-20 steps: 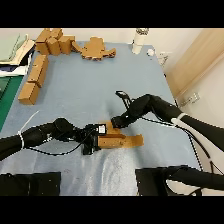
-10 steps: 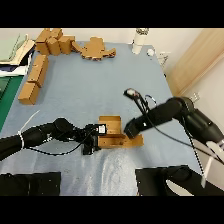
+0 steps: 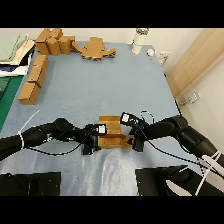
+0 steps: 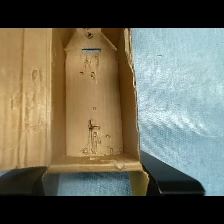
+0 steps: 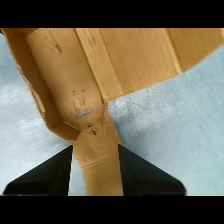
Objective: Fold the box.
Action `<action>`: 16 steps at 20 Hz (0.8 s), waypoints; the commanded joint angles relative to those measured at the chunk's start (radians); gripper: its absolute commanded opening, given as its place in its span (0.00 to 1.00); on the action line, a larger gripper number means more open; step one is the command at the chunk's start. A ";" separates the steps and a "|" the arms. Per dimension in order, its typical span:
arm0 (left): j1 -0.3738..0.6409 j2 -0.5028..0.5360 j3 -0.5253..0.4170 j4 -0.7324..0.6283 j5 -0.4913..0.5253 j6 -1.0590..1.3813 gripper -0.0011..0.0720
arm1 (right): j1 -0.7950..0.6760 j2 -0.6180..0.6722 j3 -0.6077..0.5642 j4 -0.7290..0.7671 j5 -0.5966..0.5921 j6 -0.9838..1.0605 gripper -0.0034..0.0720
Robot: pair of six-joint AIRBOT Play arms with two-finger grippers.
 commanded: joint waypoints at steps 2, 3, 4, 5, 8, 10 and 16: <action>0.000 0.000 0.001 0.000 0.000 0.000 0.65 | 0.001 -0.039 -0.014 -0.002 0.059 -0.102 0.61; 0.000 0.000 0.001 0.000 0.000 0.000 0.65 | 0.001 -0.042 -0.014 0.007 0.059 -0.119 0.61; 0.000 0.000 0.001 0.000 0.000 0.000 0.65 | 0.001 -0.042 -0.014 0.018 0.058 -0.132 0.61; 0.000 0.000 0.001 0.000 0.000 0.000 0.65 | 0.001 -0.042 -0.014 0.030 0.061 -0.142 0.61; 0.000 0.000 0.001 0.000 0.000 0.000 0.65 | 0.001 -0.046 -0.014 0.063 0.083 -0.165 0.61; 0.000 0.000 0.001 0.000 0.000 0.000 0.65 | 0.001 -0.053 -0.014 0.095 0.100 -0.168 0.61; 0.000 0.000 0.001 0.000 0.000 0.000 0.65 | 0.018 -0.060 -0.014 0.157 0.093 -0.235 0.61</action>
